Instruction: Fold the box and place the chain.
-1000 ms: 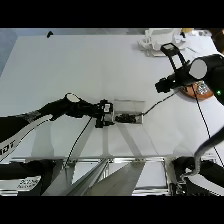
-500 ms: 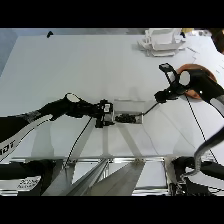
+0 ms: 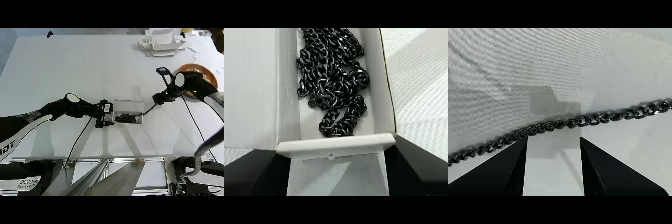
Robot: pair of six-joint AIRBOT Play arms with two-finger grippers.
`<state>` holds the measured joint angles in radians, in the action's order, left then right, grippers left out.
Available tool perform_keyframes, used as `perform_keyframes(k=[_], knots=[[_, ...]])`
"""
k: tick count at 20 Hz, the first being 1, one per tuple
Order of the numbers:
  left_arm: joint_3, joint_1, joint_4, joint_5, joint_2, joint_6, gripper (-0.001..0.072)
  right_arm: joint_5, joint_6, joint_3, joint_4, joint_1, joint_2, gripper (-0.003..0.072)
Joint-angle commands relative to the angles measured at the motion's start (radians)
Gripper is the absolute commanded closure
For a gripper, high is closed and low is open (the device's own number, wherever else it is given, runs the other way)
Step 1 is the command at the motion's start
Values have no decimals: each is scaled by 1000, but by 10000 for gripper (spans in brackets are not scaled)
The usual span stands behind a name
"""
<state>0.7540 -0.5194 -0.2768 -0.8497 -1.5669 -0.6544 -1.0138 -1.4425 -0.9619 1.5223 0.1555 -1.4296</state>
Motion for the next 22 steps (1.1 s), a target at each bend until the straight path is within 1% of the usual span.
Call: perform_keyframes(k=[1,3,4,5,7,12,16,18,21,22], knots=[[1,0,0,0,0,0,623,5,0,0,-1,-1,-26,331],[1,0,0,0,0,0,623,5,0,0,-1,-1,-41,391],[1,0,0,0,0,0,623,5,0,0,-1,-1,-48,402],[1,0,0,0,0,0,623,5,4,0,-1,-1,-51,440],[1,0,0,0,0,0,623,5,21,0,-1,-1,-47,682],[1,0,0,0,0,0,623,1,38,0,-4,-1,50,677],[1,0,0,0,0,0,623,-87,53,0,-41,-1,166,677],[1,0,0,0,0,0,623,-148,73,0,-111,-1,235,677],[1,0,0,0,0,0,623,-269,170,0,-273,-1,349,677],[1,0,0,0,0,0,623,-293,187,0,-317,-1,387,677]])
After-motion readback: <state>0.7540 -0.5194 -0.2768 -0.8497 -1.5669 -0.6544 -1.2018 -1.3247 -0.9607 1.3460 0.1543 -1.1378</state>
